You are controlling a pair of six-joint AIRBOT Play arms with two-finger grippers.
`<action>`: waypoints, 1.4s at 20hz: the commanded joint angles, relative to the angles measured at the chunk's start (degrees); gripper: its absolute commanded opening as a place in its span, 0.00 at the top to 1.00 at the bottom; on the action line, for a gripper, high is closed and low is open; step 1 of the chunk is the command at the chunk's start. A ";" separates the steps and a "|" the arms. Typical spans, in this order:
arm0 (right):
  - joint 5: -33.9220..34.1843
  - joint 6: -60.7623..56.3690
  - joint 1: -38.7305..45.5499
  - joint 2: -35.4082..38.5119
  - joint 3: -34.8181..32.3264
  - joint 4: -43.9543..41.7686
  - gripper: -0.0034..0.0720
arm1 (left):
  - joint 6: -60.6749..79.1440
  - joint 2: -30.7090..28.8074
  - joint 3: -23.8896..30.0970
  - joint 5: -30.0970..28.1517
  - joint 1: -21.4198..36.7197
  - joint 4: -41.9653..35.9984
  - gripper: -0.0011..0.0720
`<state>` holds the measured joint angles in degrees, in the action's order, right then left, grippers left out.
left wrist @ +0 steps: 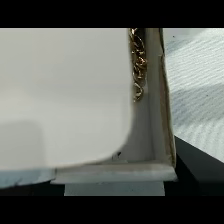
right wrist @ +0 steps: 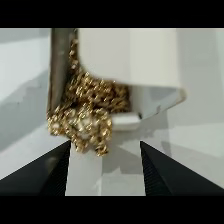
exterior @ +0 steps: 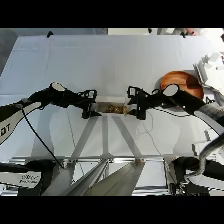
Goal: Fold the box and place the chain.
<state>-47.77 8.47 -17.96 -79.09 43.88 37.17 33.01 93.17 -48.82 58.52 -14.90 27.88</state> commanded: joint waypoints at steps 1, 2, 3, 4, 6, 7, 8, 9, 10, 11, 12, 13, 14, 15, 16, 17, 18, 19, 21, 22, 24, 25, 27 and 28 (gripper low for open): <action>0.85 1.05 0.04 -0.22 -0.02 -2.21 0.35 | 0.02 -0.02 0.00 0.00 0.02 0.02 0.61; 0.92 1.05 0.04 -0.22 -0.02 -2.23 0.35 | 0.02 -0.02 0.00 0.00 0.02 0.02 0.61; 0.92 1.05 0.04 -0.22 -0.02 -2.23 0.35 | 0.02 -0.02 0.00 0.00 0.02 0.02 0.61; 0.92 1.05 0.04 -0.22 -0.02 -2.23 0.36 | 0.02 -0.02 0.00 0.00 0.02 0.02 0.61; 0.85 1.05 0.04 -0.22 -0.02 -2.25 0.54 | 0.02 -0.02 0.00 0.00 0.02 0.02 0.61; 0.79 1.05 0.04 -0.22 -0.02 -2.25 0.57 | 0.02 -0.02 0.00 0.00 0.02 0.02 0.61; 0.48 1.05 0.04 -0.22 -0.02 -2.25 0.57 | 0.02 -0.02 0.00 0.00 0.02 0.02 0.61; 0.13 1.05 0.04 -0.22 -0.02 -2.25 0.58 | 0.02 -0.02 0.00 0.00 0.02 0.02 0.61; -0.42 1.05 0.04 -0.22 -0.02 -2.23 0.68 | 0.02 -0.02 0.00 0.00 0.02 0.02 0.61; -1.14 1.05 0.04 -0.22 -0.02 -2.03 0.83 | 0.02 -0.02 0.00 0.00 0.02 0.02 0.61; -1.73 1.05 0.04 -0.22 -0.02 -1.79 0.94 | 0.02 -0.02 0.00 0.00 0.02 0.02 0.61; -2.27 1.05 0.04 -0.22 -0.02 -1.14 0.94 | 0.02 -0.02 0.00 0.00 0.02 0.02 0.61; -2.73 1.03 0.04 -0.20 -0.02 -0.17 0.94 | 0.02 -0.02 0.00 0.00 0.02 0.02 0.61; -3.26 1.03 0.04 -0.11 -0.02 0.85 0.94 | 0.02 -0.02 0.00 0.00 0.02 0.02 0.61; -3.98 1.01 0.04 0.15 -0.02 1.86 0.94 | 0.02 -0.02 0.00 0.00 0.02 0.02 0.61; -4.46 0.81 0.04 0.59 -0.02 2.36 0.94 | 0.02 -0.02 0.00 0.00 0.02 0.02 0.61; -4.83 0.79 0.04 1.25 -0.02 2.78 0.94 | 0.02 -0.02 0.00 0.00 0.02 0.02 0.61; -5.22 0.81 0.07 2.01 -0.02 2.99 0.94 | 0.02 -0.02 0.00 0.00 0.02 0.02 0.61; -5.66 0.35 0.04 3.50 -0.02 3.15 0.94 | 0.02 -0.02 0.00 0.00 0.02 0.02 0.61; -5.97 0.37 0.04 4.17 0.00 3.13 0.94 | 0.02 -0.02 0.00 0.00 0.02 0.02 0.61; -7.15 0.39 0.07 4.94 -0.02 3.17 0.94 | 0.02 -0.02 0.00 0.00 0.02 0.02 0.61; -7.58 0.39 0.04 4.94 0.00 3.13 0.94 | 0.02 -0.02 0.00 0.00 0.02 0.02 0.61; -9.64 0.39 0.04 5.01 0.02 3.10 0.94 | 0.02 -0.02 0.00 0.00 0.02 0.02 0.61; -10.54 0.39 0.04 5.29 0.11 2.91 0.94 | 0.02 -0.02 0.00 0.00 0.02 0.02 0.61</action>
